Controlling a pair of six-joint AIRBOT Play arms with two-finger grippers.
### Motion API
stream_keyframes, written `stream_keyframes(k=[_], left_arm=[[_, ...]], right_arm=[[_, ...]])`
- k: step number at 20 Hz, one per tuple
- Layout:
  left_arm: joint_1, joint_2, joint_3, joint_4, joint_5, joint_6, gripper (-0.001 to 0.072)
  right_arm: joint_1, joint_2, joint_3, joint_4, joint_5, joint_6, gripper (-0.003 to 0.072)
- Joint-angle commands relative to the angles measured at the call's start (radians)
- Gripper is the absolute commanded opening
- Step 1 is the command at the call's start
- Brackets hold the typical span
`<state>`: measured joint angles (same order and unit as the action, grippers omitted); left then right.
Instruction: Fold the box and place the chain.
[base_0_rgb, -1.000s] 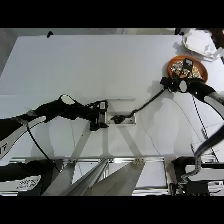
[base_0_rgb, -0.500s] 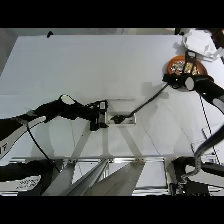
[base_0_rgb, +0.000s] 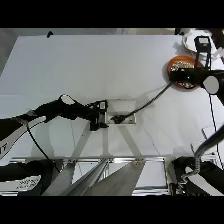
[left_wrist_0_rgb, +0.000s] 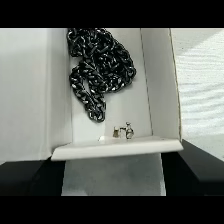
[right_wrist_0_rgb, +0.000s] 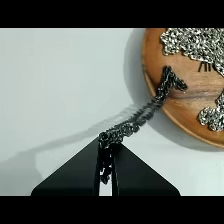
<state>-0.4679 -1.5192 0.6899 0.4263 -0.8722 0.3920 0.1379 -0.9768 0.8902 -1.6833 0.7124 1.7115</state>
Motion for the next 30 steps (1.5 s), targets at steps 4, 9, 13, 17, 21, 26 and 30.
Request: stream_keyframes(k=[4,9,13,17,21,26,30], left_arm=[[0.0,0.001,0.0,0.0,0.0,0.0,0.0336],[0.0,0.001,0.0,0.0,0.0,0.0,0.0336],[0.0,0.001,0.0,0.0,0.0,0.0,0.0336],[0.0,0.001,0.0,0.0,0.0,0.0,0.0336],[0.0,0.001,0.0,0.0,0.0,0.0,0.0336],[0.0,0.001,0.0,0.0,0.0,0.0,0.0336],[0.0,0.001,0.0,0.0,0.0,0.0,0.0336]], right_arm=[[0.182,0.196,0.001,0.039,0.129,-0.019,0.0011],[0.333,0.248,0.001,0.1,0.156,-0.019,0.0011],[0.417,0.251,0.001,0.169,0.155,-0.019,0.0011],[0.486,0.251,0.001,0.23,0.109,-0.019,0.0011],[0.531,0.251,0.001,0.301,0.055,-0.019,0.0011],[0.536,0.251,0.001,0.419,-0.042,-0.02,0.001],[0.536,0.251,0.001,0.467,-0.069,-0.021,0.001]])
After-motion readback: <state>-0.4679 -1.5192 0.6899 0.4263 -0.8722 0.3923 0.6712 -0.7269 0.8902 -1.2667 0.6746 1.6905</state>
